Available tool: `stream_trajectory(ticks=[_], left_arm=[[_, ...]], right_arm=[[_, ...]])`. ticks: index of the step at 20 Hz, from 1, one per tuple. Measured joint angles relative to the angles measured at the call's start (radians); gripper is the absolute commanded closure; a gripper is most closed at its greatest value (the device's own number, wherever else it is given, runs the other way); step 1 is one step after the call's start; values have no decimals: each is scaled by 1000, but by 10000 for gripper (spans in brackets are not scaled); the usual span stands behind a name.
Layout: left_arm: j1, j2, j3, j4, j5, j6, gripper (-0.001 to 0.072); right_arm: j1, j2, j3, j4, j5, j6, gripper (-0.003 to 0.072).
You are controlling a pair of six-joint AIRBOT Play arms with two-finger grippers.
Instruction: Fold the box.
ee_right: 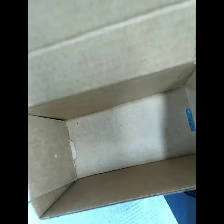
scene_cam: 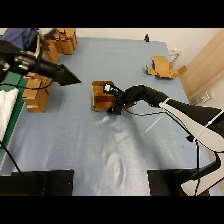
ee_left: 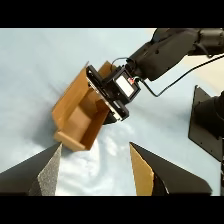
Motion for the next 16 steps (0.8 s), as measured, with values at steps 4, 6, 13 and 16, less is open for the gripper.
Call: stream_trajectory(ticks=[4, 6, 13, 16], left_arm=[[105, -11, -103, 96, 52, 213, 63], [108, -35, -130, 110, 117, 371, 16], [-47, -122, -157, 156, 238, 787, 15], [-103, -155, -159, 177, 262, 835, 15]], right_arm=[[0, 0, 0, 0, 1, -2, -23], [0, 0, 0, 0, 5, -14, -23], [0, 0, 0, -8, 12, -31, -22], [0, 0, 0, -10, 12, -32, -22]])
